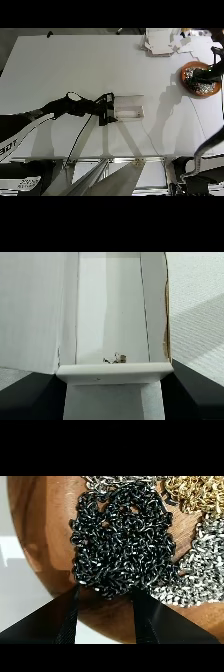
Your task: Fold the box and place the chain.
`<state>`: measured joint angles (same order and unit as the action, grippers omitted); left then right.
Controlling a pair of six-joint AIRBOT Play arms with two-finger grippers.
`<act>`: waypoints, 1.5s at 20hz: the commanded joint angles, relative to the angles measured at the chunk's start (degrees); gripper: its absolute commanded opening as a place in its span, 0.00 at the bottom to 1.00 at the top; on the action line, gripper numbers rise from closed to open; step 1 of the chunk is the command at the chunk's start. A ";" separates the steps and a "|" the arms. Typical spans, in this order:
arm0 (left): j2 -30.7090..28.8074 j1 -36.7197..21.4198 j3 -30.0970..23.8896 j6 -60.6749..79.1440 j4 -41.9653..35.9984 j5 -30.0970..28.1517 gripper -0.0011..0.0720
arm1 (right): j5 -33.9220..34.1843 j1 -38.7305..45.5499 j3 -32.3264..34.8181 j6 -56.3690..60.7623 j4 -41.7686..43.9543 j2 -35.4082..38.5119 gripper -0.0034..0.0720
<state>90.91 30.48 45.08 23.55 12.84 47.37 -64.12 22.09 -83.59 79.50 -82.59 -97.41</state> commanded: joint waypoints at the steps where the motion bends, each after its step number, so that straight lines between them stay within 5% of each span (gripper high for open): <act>1: -0.02 -0.02 0.02 0.00 0.02 0.00 0.22 | 0.26 0.17 -0.07 0.28 0.33 -1.66 0.48; 7: -0.02 -0.02 0.02 0.00 0.02 0.00 0.22 | 0.15 0.17 -0.07 1.25 0.76 -3.32 0.40; 10: -0.02 -0.02 0.02 0.02 0.02 0.00 0.22 | -0.35 0.17 -0.07 1.20 0.74 -3.19 0.06; 15: -0.02 -0.02 0.02 0.02 0.02 -0.02 0.22 | -3.96 0.17 -0.07 -0.57 -0.17 0.44 0.06; 22: -0.02 -0.02 0.02 0.00 0.02 0.00 0.22 | -10.88 0.11 -0.04 -2.05 1.40 17.77 0.06; 30: -0.02 -0.02 0.02 0.02 0.02 0.00 0.22 | -14.69 0.11 0.04 -5.05 16.96 38.34 0.06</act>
<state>90.91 30.48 45.08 23.55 12.84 47.40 -77.23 22.26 -83.59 75.64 -72.88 -65.91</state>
